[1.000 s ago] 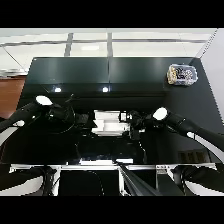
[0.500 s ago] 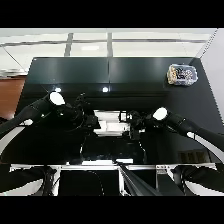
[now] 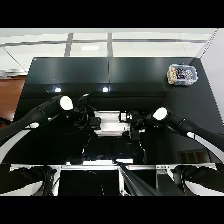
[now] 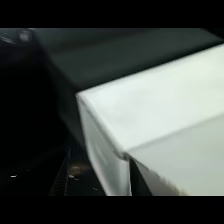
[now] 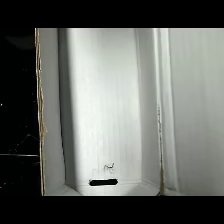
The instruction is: Fold the box and place the chain.
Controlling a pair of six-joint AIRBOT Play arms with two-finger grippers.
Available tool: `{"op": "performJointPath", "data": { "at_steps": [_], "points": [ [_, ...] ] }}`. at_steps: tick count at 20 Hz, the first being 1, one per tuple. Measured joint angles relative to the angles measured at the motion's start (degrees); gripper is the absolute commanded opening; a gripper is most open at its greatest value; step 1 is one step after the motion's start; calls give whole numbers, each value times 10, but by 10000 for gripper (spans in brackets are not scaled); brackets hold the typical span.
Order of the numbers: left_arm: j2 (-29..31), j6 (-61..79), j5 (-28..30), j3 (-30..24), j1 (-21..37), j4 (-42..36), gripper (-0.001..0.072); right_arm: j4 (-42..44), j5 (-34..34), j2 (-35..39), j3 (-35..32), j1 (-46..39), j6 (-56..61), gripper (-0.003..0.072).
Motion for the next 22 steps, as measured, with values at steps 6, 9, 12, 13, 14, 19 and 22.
{"op": "performJointPath", "data": {
  "at_steps": [6,9,12,13,14,19,22],
  "points": [
    [-14,-164,-9,61,-88,167,395,0,0,0,0,0,0,134],
    [-37,-223,-24,90,-116,199,395,0,0,0,0,0,0,134],
    [-56,-264,-33,110,-133,213,395,0,0,0,0,0,0,134],
    [-59,-273,-37,113,-135,216,394,0,0,0,0,0,0,134],
    [-62,-282,-43,115,-136,219,395,0,0,0,0,0,0,134],
    [-67,-301,-63,120,-137,221,326,0,0,0,0,0,0,134],
    [-68,-306,-67,121,-136,222,294,0,0,0,0,0,0,134]
  ]
}}
